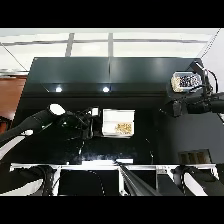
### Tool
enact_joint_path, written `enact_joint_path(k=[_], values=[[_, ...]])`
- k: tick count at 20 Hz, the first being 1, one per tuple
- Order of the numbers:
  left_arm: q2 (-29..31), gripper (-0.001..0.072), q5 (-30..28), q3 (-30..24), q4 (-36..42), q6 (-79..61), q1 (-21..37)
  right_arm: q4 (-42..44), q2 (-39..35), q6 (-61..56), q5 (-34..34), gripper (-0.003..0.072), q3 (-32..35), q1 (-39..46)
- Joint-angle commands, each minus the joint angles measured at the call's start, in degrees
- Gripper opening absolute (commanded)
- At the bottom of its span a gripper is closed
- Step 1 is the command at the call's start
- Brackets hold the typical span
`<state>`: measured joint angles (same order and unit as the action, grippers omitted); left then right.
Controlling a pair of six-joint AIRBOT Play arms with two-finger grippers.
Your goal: Fold the box and place the chain.
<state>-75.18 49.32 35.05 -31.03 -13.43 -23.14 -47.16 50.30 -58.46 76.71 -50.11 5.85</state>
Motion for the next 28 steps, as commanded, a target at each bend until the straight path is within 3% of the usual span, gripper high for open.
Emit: enact_joint_path(k=[1,9,18,20,23,25,28], values=[[-0.52,0.0712,-1.01,0.13,0.44,-0.28,-1.75,-0.07,0.0,0.0,-0.26,0.0519,-0.04,-0.02],[-0.85,0.0711,-2.89,0.61,0.39,-0.26,-2.21,-0.07,0.0,0.0,-0.39,0.0519,-0.04,-0.02],[-3.54,0.0688,-0.39,4.68,-0.79,-0.09,-2.95,-0.07,0.0,0.0,-0.7,0.0519,-0.04,-0.02],[-3.54,0.0548,-0.02,4.66,-2.69,-0.07,-3.08,-0.07,0.0,-0.02,-0.81,0.0519,-0.04,-0.02],[-3.54,0.0397,-0.09,4.66,-3.48,-0.07,-3.08,0.02,0.2,-0.04,-0.94,0.0519,0.09,-0.04],[-3.54,0.0394,-0.33,4.66,-3.48,-0.09,-3.08,0.13,0.28,-0.02,-2.78,0.0519,1.55,-1.4],[-3.54,0.0394,-0.52,4.66,-3.48,-0.07,-3.08,-0.02,0.92,-0.04,-15.39,0.0519,6.21,-7.28]])
